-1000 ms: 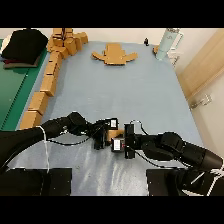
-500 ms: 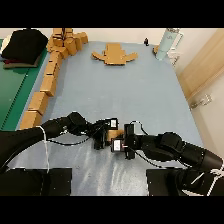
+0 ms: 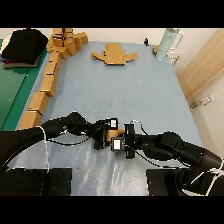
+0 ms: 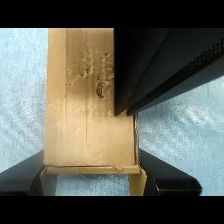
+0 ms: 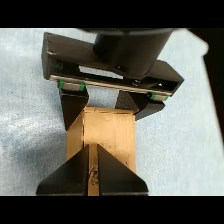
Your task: Fold the box.
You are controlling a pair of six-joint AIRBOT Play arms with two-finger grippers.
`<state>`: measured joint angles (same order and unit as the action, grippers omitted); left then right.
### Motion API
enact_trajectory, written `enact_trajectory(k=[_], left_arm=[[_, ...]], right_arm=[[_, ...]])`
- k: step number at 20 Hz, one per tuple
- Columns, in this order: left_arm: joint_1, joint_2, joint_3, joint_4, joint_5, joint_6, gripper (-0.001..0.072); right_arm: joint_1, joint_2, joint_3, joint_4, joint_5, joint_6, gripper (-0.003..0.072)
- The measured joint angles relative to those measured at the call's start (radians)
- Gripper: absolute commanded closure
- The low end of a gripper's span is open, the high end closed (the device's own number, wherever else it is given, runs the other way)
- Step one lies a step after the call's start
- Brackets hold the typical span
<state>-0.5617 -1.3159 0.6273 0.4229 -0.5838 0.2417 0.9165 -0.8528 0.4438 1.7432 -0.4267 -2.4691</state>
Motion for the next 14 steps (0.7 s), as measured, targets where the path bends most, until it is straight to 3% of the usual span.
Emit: enact_trajectory(k=[5, 8, 12, 13, 14], left_arm=[[0.0, 0.0, 0.0, 0.0, 0.0, 0.0, 0.0244], [0.0, 0.0, 0.0, 0.0, 0.0, 0.001, 0.0244], [0.0, 0.0, 0.0, 0.0, 0.0, 0.001, 0.0244], [0.0, 0.0, 0.0, 0.0, 0.0, 0.001, 0.0244], [0.0, 0.0, 0.0, 0.0, 0.0, 0.0, 0.0244]], right_arm=[[0.0, 0.049, 0.002, -0.002, -0.006, 0.01, 0.0601], [-0.001, 0.132, 0.008, -0.055, -0.07, 0.127, 0.0601], [-0.042, 0.229, 0.013, -0.31, -0.292, 0.629, 0.0607], [-0.068, 0.24, 0.014, -0.378, -0.37, 0.786, 0.0682], [-0.1, 0.248, 0.015, -0.426, -0.443, 0.928, 0.0682]])
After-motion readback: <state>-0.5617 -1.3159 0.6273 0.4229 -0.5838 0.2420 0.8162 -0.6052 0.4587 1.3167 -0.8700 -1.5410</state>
